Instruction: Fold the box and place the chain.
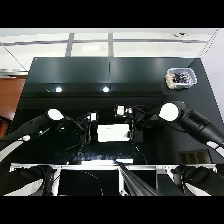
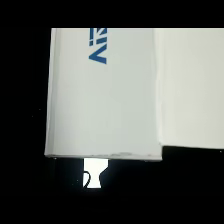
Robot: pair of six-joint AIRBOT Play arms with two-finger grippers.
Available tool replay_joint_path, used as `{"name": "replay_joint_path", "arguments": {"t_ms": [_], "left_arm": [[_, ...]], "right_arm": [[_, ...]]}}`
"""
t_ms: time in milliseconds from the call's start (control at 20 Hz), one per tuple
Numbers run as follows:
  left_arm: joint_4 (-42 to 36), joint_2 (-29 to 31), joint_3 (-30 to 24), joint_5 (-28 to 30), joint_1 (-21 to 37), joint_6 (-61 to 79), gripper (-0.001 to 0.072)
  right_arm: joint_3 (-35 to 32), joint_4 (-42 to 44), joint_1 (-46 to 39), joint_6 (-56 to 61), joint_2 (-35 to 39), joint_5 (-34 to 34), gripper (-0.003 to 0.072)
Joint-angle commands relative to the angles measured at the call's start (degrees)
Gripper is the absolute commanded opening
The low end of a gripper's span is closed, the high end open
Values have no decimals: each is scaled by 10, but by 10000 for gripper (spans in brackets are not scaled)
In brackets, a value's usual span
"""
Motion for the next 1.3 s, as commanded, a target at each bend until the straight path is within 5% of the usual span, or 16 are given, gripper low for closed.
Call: {"name": "replay_joint_path", "arguments": {"t_ms": [0, 1250], "left_arm": [[0, 0, 0, 0, 0, 0, 371], [0, 0, 0, 0, 0, 0, 371]], "right_arm": [[-6, 0, 11, -30, 2, -18, 617], [-5, 37, 22, -45, -26, -14, 617]]}}
